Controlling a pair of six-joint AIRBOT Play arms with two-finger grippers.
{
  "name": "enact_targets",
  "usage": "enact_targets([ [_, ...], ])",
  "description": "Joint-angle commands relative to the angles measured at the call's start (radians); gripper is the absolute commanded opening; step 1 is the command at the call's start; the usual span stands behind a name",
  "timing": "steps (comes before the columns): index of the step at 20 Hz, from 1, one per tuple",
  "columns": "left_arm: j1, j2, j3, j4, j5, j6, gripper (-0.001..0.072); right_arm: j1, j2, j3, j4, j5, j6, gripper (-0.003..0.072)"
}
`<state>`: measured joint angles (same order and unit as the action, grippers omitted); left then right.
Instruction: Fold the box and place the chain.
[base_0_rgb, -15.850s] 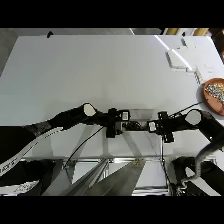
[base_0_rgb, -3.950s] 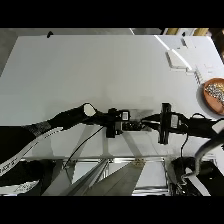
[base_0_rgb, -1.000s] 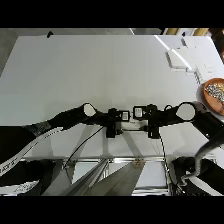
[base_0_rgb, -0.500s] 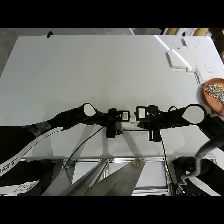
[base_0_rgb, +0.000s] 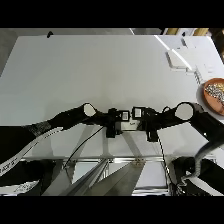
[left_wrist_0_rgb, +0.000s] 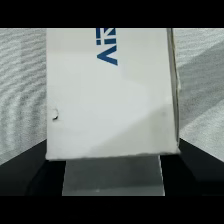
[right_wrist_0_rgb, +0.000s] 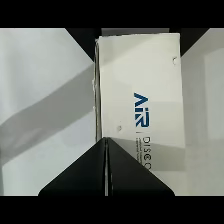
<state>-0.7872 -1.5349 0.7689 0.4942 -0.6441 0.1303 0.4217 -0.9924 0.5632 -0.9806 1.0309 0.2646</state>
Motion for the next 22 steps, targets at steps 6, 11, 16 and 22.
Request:
enact_targets([
  [6,0.0,0.0,0.0,0.0,0.0,0.001,0.0132,0.0,-0.045,-0.01,-0.014,-0.026,0.0,0.0014],
  [11,0.0,0.001,0.0,0.0,0.0,0.0,0.0132,0.0,0.024,0.002,-0.021,-0.024,0.074,0.0014],
  [16,0.0,0.001,0.0,0.0,0.0,0.001,0.0132,-0.035,0.203,0.031,-0.312,-0.01,0.403,0.0014],
  [22,0.0,0.001,0.0,0.0,-0.003,0.0,0.0132,-0.368,0.219,0.029,-0.44,0.106,0.633,0.0014],
])
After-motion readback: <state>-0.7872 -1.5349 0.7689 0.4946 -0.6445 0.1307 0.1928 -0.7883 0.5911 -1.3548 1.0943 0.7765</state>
